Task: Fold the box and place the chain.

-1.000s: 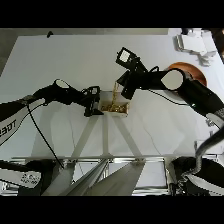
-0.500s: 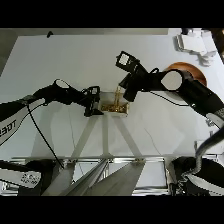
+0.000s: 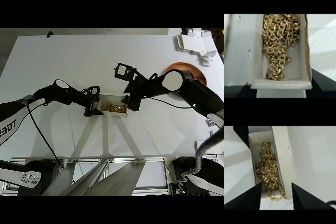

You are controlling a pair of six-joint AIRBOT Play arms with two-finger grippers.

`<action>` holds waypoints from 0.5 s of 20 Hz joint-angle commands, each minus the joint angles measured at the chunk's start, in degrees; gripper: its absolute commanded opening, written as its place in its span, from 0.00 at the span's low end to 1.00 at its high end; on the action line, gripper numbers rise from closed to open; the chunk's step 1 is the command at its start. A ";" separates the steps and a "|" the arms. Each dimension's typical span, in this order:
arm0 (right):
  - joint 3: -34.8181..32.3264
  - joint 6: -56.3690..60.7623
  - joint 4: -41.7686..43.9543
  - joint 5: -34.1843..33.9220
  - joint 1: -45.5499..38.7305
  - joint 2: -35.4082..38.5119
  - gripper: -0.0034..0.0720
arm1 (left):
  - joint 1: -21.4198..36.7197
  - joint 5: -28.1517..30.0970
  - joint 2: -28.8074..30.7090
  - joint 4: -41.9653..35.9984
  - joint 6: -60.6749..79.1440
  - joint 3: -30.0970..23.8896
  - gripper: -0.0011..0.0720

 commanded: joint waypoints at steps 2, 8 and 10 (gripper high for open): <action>-0.31 -0.09 -4.04 5.51 -4.42 1.09 0.57 | 0.02 -0.02 0.02 0.00 0.00 -0.02 0.45; -6.29 -11.47 -3.21 6.47 -8.74 0.04 0.57 | 0.02 0.00 0.02 0.02 0.00 -0.02 0.45; -6.99 -18.05 -1.31 6.40 -8.46 -2.01 0.57 | 0.02 0.00 0.02 0.00 0.00 -0.02 0.45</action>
